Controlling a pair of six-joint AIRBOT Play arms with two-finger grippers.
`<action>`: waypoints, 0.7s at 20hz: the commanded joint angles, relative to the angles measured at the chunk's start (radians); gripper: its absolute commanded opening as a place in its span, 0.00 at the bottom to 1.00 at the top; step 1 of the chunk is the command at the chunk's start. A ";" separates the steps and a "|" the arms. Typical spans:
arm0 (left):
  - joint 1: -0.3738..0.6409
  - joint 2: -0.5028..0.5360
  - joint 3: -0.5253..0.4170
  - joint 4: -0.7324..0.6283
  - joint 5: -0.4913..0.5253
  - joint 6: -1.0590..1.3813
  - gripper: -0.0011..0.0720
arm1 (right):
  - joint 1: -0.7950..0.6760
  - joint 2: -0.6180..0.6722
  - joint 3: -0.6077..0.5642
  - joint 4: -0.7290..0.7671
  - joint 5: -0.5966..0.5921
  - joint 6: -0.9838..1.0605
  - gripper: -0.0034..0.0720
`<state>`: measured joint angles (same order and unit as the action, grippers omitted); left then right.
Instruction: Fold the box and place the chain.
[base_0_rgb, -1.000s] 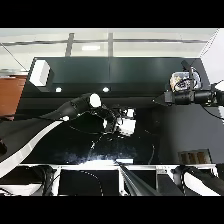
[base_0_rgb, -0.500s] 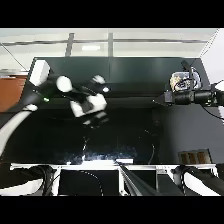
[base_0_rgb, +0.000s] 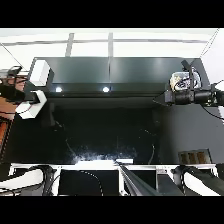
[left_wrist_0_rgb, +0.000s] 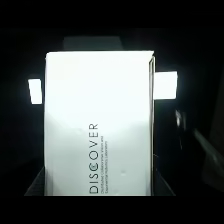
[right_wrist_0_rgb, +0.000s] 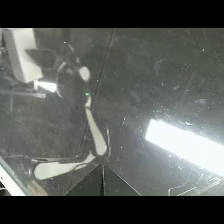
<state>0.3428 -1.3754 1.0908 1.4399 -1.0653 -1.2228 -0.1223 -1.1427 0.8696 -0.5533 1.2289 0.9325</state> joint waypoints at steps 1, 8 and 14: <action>0.075 -0.014 0.008 -0.005 0.208 0.029 0.47 | 0.000 0.000 0.001 0.002 -0.004 0.027 0.05; -0.001 -0.154 0.063 -0.039 0.416 0.072 0.47 | 0.001 0.000 0.001 0.002 -0.045 0.079 0.05; -0.017 -0.152 0.109 -0.003 0.343 0.067 1.00 | -0.001 0.001 0.010 0.002 -0.043 0.086 0.05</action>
<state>0.3313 -1.5349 1.1679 1.4086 -0.6762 -1.1584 -0.1223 -1.1427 0.8719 -0.5529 1.1873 1.0119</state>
